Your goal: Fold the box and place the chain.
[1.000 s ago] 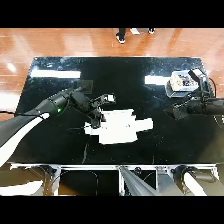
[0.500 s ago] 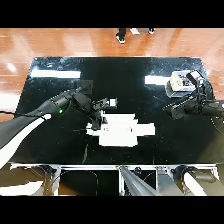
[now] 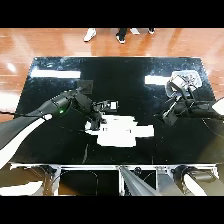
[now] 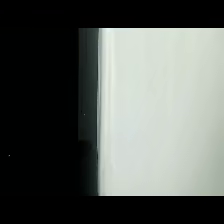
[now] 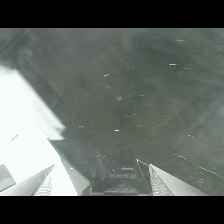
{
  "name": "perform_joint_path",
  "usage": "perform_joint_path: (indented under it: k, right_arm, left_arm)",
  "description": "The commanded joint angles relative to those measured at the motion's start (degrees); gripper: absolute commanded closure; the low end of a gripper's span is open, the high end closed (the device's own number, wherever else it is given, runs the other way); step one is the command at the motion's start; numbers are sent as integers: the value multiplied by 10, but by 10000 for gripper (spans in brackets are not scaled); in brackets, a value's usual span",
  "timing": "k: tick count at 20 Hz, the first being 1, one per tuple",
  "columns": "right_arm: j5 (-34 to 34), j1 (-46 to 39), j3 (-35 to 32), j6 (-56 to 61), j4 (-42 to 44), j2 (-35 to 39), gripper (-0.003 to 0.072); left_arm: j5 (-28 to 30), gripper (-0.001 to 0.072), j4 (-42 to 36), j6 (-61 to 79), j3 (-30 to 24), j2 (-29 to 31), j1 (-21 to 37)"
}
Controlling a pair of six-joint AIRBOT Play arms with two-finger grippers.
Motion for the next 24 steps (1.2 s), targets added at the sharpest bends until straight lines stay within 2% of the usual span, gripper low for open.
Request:
perform_joint_path:
  k: [1, 4, 6, 8, 10, 16, 20, 24]
  right_arm:
    - [14, 17, 0, -12, 1, 0, -23]
    - [24, 18, 0, 38, 25, -1, -23]
    - [61, 30, -7, 37, -16, -1, -23]
    - [80, 65, -43, -28, -56, -1, -24]
    - [37, 121, -87, -93, -51, -7, -23]
    - [-109, 273, -154, -129, -56, -19, -24]
    - [-169, 311, -156, -139, -55, -22, -23]
    - [-182, 318, -156, -167, -40, -37, -23]
  left_arm:
    - [0, 689, 3, 2, 0, 0, 0]
    - [0, 689, 3, 1, 0, 0, 0]
    - [0, 689, 3, 1, 0, 0, 0]
    - [0, 689, 3, -2, 0, 0, 0]
    - [0, 689, 3, -16, 0, 0, 0]
    - [6, 689, 0, -43, 0, 0, -1]
    - [20, 690, -5, -57, -1, 0, -1]
    - [8, 690, -5, -57, -1, 0, 0]
